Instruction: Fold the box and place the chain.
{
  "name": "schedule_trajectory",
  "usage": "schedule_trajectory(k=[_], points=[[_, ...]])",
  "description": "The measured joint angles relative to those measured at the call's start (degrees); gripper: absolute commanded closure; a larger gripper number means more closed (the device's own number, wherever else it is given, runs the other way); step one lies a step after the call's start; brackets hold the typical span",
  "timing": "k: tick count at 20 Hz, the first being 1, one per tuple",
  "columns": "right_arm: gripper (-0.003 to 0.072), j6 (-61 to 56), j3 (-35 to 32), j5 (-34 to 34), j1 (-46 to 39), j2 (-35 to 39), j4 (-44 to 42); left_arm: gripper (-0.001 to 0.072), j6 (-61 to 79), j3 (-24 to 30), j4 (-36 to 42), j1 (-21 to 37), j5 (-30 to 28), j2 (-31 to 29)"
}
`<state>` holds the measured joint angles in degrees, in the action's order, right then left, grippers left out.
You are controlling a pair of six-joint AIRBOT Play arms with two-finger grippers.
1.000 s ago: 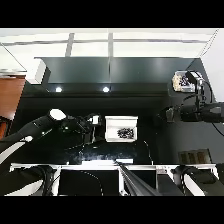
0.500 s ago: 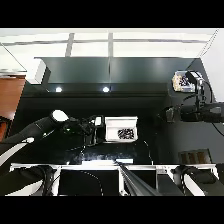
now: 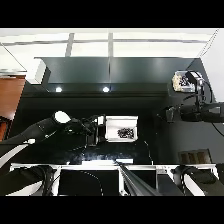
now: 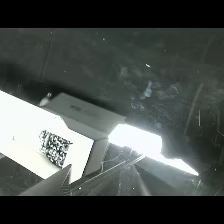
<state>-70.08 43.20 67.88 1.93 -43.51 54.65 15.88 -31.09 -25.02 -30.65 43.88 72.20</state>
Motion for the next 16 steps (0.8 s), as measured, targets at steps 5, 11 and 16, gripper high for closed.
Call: schedule_trajectory(k=[5, 11, 16], points=[[-0.0034, 0.0, 0.0, -0.5, 2.0, -1.1, -3.0, 0.0308, -0.2, 0.0, 0.0, -0.1, -0.2, 0.0], [-0.0034, 6.5, 0.1, -9.5, 7.6, -9.7, -7.2, 0.0308, -0.3, 0.0, 0.0, -0.1, -0.4, 0.0], [-0.0034, 20.8, 0.3, -12.7, 9.0, -17.1, -17.0, 0.0308, -0.3, 0.0, 0.0, -0.1, -0.4, 0.0]])
